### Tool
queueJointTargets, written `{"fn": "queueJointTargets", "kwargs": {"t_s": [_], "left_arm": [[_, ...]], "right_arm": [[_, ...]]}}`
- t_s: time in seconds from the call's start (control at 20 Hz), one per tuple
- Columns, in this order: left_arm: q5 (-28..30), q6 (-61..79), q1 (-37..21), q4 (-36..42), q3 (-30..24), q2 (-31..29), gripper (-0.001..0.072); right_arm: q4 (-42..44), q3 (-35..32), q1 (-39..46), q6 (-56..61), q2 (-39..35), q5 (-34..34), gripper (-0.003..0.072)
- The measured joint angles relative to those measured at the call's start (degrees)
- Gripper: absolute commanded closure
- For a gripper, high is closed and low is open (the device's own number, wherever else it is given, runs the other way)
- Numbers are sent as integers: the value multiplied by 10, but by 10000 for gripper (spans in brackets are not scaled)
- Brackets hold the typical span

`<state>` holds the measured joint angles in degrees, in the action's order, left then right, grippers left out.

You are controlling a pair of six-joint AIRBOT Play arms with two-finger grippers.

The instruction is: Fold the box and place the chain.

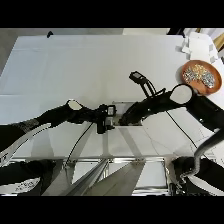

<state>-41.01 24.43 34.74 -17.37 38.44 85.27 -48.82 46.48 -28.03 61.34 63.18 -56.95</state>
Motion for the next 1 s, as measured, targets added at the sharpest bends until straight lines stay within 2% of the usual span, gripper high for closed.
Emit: {"fn": "queueJointTargets", "kwargs": {"t_s": [0.1,0.2,0.3,0.4,0.6,0.8,1.0], "left_arm": [[0,0,0,0,0,0,439],[0,0,0,0,0,0,439],[0,0,0,0,0,0,439],[0,0,0,0,0,0,439],[0,0,0,0,0,0,439],[0,0,0,0,0,0,439],[0,0,0,0,0,0,439]], "right_arm": [[-3,-7,-15,1,13,21,669],[-5,-10,-28,1,26,36,619],[-7,-12,-39,1,40,46,619],[-8,-14,-45,2,48,53,549],[-9,-14,-49,3,53,59,495],[-15,-14,-20,3,16,23,496],[-61,-14,57,2,-48,-35,505]]}}
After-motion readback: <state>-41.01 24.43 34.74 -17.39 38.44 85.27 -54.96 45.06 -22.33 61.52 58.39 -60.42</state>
